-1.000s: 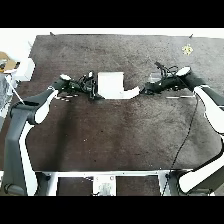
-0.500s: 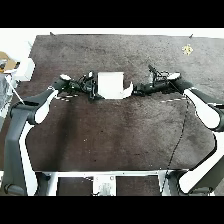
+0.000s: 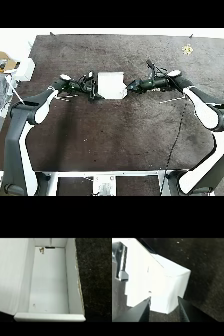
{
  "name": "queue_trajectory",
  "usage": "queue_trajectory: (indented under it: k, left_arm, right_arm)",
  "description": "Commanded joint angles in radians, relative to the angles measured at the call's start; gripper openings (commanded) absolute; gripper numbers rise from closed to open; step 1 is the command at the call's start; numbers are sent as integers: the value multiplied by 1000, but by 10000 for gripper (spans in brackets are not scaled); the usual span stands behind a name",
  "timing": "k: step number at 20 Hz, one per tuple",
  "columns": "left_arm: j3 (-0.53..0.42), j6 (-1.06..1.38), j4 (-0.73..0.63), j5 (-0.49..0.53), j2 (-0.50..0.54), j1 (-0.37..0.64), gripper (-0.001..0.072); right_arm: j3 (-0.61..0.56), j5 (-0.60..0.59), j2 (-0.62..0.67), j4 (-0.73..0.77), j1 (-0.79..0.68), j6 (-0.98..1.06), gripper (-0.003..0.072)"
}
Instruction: Fold the box and place the chain.
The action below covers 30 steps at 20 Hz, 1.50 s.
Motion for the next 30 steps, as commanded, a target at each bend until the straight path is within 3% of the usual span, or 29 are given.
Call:
queue_trajectory:
  k: [1,8,14,18,21,26,30]
  left_arm:
    - [1,0,0,0,0,0,349]
    - [1,0,0,0,0,0,349]
    - [1,0,0,0,0,0,349]
    - [1,0,0,0,0,0,349]
    - [1,0,0,0,0,0,349]
    - [1,0,0,0,0,0,349]
    - [1,0,0,0,0,0,349]
  right_arm:
    - [37,-8,0,-103,37,77,424]
    - [121,-94,0,-291,118,235,424]
    - [132,-182,-1,-356,179,300,424]
    - [132,-207,-1,-480,209,394,424]
    - [145,-206,-1,-664,249,516,424]
    - [272,-116,-14,-993,344,720,421]
    - [459,51,-123,-1113,402,817,410]
